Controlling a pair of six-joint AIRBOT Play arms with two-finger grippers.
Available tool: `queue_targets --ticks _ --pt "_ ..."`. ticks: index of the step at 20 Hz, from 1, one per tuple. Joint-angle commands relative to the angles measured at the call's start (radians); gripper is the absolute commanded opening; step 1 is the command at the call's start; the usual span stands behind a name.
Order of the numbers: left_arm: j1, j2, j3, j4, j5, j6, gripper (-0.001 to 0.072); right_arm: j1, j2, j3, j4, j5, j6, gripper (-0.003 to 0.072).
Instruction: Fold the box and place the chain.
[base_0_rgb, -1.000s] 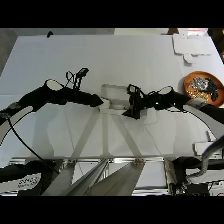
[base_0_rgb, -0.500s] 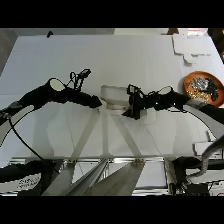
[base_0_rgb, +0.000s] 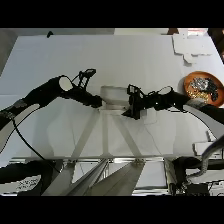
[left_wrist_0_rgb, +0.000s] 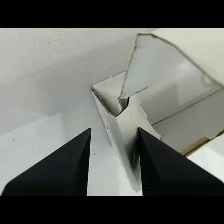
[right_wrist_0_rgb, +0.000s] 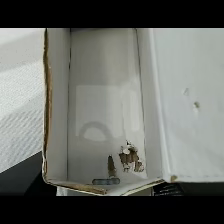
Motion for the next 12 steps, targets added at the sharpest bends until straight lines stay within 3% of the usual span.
queue_targets --ticks 1,7,12 --pt "-0.058 -0.034 0.061 0.143 -0.054 -0.184 0.0313 0.0 0.0 0.001 0.0 0.0 0.0 0.0521" --pt "-0.121 -0.118 0.209 0.269 -0.177 -0.386 0.0313 0.0 0.0 0.001 0.0 0.0 0.0 0.0521" --pt "-0.14 -0.144 0.232 0.292 -0.245 -0.474 0.0313 0.0 0.0 0.001 0.0 0.0 0.0 0.0521"
